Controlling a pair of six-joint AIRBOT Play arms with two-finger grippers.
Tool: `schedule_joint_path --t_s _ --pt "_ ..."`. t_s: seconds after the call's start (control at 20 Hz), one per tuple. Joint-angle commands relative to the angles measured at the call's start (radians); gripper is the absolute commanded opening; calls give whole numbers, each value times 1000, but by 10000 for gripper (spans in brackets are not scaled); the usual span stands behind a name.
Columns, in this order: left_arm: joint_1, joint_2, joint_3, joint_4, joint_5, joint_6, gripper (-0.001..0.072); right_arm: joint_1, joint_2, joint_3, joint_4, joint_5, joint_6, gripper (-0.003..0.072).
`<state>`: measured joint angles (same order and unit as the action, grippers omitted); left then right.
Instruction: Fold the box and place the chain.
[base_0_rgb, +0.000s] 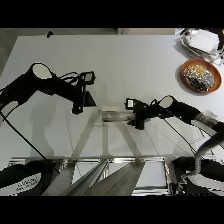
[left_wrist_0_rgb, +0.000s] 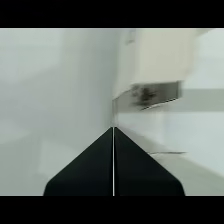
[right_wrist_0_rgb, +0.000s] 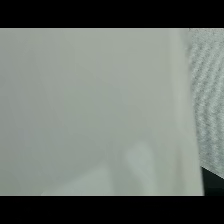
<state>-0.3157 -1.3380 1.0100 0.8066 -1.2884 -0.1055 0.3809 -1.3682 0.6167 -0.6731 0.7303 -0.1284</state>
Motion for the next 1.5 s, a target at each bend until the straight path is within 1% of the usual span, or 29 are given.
schedule_joint_path --t_s 0.0,0.1,0.15,0.25,0.35,0.4,0.45,0.55,0.7,0.85,1.0,1.1,1.3,1.35,1.45 --pt "-101 9 0 -56 -123 -55 7 -1 1 0 0 -1 0 403" --pt "-170 -6 0 -141 -100 -23 7 -1 1 0 0 -1 0 403" --pt "-193 -18 0 -169 -55 -26 6 -1 1 0 0 -1 0 403" --pt "-216 -47 0 -198 107 -76 5 -1 1 0 0 -1 0 403" --pt "-208 -72 -2 -200 341 -211 5 -1 1 0 0 -1 0 403" --pt "-201 -83 -2 -200 425 -265 5 -1 1 0 0 -1 0 403" --pt "-195 -94 -2 -200 480 -302 5 -1 1 0 0 -1 0 403" --pt "-194 -114 -3 -176 523 -334 4 -1 1 0 0 -1 0 403" --pt "-196 -156 -7 -135 523 -394 4 -1 1 0 0 -1 0 403" --pt "-196 -195 -24 -133 500 -393 4 -1 1 0 0 -1 0 403" --pt "-195 -192 -24 -132 491 -362 4 -1 1 0 0 -1 0 403" --pt "-183 -164 -24 -89 476 -363 5 -1 1 0 0 -1 0 403" --pt "-132 -40 -24 115 369 -435 4 -1 1 0 -1 -1 0 403" --pt "-116 -8 -24 142 341 -438 4 -1 1 0 -1 -1 0 403" --pt "-95 44 -24 148 256 -380 4 -1 1 0 -1 -1 0 403"
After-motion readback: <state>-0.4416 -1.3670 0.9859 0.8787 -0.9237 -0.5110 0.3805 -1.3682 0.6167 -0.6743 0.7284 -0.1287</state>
